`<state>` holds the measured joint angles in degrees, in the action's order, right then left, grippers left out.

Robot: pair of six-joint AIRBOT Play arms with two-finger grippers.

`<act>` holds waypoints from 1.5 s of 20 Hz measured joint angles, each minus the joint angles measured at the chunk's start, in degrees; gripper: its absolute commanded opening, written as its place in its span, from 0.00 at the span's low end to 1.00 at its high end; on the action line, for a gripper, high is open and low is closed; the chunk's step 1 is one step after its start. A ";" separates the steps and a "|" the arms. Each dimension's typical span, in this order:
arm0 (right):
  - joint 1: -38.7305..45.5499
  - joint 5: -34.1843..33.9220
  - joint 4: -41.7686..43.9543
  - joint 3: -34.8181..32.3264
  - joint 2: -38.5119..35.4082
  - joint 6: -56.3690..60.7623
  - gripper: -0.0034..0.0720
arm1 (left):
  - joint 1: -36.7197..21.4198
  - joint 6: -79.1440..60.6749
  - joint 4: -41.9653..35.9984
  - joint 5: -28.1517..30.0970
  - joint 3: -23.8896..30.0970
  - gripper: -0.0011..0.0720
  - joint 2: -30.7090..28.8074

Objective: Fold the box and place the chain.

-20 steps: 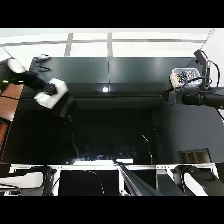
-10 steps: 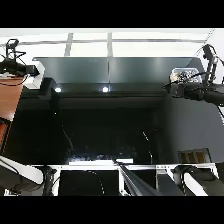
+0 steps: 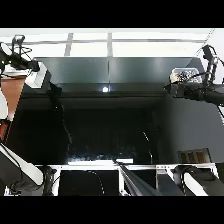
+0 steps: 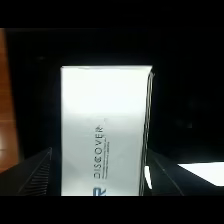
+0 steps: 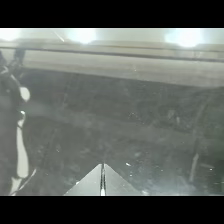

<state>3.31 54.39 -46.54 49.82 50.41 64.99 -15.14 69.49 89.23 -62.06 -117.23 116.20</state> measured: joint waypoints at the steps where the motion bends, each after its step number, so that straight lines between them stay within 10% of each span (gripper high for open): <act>1: 0.00 -0.33 -0.22 0.00 0.00 -0.44 0.06 | 0.37 0.90 1.09 -1.57 -0.26 0.77 -1.77; 3: 0.00 -0.98 -0.44 0.00 0.00 -1.77 0.06 | 1.05 4.48 1.51 -4.55 -0.42 0.04 -5.86; 11: 0.11 5.40 -14.36 2.67 -5.11 2.01 0.06 | 9.22 9.33 -15.74 -10.27 12.09 0.05 -28.61; 22: -0.42 -21.62 -19.37 -21.94 -18.88 -0.50 0.06 | 24.15 11.61 -14.38 19.15 80.85 0.05 -81.70; 30: -0.44 -25.38 -18.32 -25.09 -19.34 -0.94 0.06 | 24.55 14.56 -13.38 24.87 94.07 0.05 -95.19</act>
<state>2.87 29.02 -64.86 24.73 31.07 64.05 9.41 84.05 75.85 -37.19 -23.16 21.02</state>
